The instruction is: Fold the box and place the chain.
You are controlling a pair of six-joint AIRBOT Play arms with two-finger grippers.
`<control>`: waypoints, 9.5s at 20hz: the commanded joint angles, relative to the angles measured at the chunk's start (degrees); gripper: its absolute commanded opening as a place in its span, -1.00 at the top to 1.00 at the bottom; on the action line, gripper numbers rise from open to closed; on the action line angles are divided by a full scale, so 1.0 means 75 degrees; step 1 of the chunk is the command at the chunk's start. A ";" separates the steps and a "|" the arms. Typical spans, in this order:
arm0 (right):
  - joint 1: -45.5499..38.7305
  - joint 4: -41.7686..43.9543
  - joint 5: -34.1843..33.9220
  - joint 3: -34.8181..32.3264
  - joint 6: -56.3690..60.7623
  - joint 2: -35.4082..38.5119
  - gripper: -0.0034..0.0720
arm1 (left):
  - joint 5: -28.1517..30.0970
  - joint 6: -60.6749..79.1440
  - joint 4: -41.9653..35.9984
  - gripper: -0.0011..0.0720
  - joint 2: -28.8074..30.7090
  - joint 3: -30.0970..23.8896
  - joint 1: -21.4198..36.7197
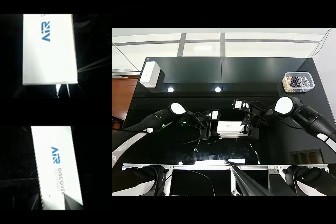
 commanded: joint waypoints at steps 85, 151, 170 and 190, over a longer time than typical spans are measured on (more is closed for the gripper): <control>-0.5753 0.0772 0.2022 0.0597 0.5464 0.1888 0.88 | -0.0093 -0.2792 0.0915 -0.96 -0.0294 0.1967 -0.1309; -0.5750 0.0866 0.1297 0.0600 0.5610 0.1886 0.88 | -0.0015 -0.9617 0.5517 -0.96 -0.1262 0.3978 0.7268; -0.4532 -0.2535 -0.1005 -0.1253 0.7463 0.5636 0.89 | 0.0268 -1.0850 0.4826 0.91 0.5659 0.0251 0.3873; -0.4532 -0.2509 -0.1553 -0.2591 0.7463 0.5627 0.87 | 0.1000 -1.0806 0.4969 0.90 0.7140 -0.1789 0.3614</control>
